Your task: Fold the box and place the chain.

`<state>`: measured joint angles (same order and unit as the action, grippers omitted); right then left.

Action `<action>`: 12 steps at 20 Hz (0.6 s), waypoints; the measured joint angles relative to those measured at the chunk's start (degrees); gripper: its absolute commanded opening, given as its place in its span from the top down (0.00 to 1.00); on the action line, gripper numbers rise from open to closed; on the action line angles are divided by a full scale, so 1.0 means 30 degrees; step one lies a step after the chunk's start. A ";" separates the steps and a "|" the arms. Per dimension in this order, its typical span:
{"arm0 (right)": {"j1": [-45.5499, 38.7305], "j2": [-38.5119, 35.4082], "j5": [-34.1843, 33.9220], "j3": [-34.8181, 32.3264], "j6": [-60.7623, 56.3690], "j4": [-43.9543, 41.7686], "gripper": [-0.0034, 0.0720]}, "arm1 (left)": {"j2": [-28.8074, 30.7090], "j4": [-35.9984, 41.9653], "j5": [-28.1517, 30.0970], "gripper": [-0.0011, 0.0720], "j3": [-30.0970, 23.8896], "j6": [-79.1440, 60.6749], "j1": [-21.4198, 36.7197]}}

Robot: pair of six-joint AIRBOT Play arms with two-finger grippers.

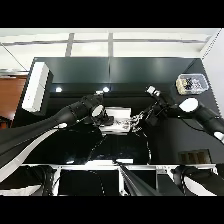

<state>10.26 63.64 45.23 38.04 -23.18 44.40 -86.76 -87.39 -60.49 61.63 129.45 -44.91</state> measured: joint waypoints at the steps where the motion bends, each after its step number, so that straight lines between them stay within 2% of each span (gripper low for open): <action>1: -0.0102 -0.0590 0.0743 0.0277 -0.0736 0.0000 0.93 | 0.0000 0.0000 0.0000 0.94 0.0000 -0.0007 0.0000; 7: -0.0306 -0.3381 0.6492 0.4284 -0.5340 -0.0925 0.93 | 0.0007 0.0000 0.0000 0.94 0.0000 -0.0007 0.0000; 12: 0.0044 -0.3774 0.8684 0.6244 -0.7417 -0.4794 0.93 | 0.0000 0.0000 -0.0007 0.94 0.0000 0.0000 0.0000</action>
